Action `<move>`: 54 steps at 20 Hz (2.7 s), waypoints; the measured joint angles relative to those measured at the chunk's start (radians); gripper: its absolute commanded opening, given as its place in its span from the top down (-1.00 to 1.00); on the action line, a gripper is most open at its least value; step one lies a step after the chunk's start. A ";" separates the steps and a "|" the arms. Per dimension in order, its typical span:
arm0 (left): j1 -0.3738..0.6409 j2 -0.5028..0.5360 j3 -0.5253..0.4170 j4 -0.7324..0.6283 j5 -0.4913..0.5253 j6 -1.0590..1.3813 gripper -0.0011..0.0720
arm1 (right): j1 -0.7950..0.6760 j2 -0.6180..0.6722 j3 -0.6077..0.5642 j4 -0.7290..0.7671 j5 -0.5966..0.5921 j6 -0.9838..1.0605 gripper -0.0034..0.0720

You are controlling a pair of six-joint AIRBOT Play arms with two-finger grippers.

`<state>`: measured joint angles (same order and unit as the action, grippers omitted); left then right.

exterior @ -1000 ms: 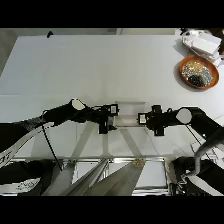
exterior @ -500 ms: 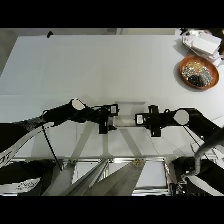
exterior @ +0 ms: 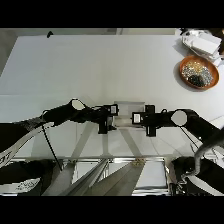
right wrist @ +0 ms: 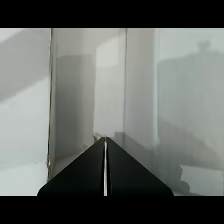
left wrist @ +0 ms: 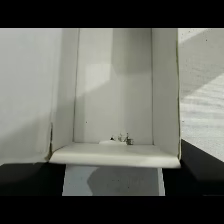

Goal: Fold the box and place the chain.

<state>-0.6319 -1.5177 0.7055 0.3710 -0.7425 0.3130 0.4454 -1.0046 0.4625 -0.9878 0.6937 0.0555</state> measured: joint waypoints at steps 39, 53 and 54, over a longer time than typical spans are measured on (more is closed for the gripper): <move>0.000 0.000 0.000 0.000 -0.003 0.001 -0.33 | -0.424 0.286 0.000 -0.330 0.323 1.260 0.88; 0.000 0.000 0.000 0.000 -0.002 0.001 -0.33 | -0.440 -0.038 0.000 -0.073 0.316 1.184 0.88; 0.000 0.000 0.000 0.000 -0.002 0.001 -0.33 | -0.440 -0.046 0.000 -0.066 0.316 1.177 0.88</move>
<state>-0.6319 -1.5177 0.7055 0.3714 -0.7448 0.3138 0.0051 -1.0504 0.4622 -1.0538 1.0096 1.2327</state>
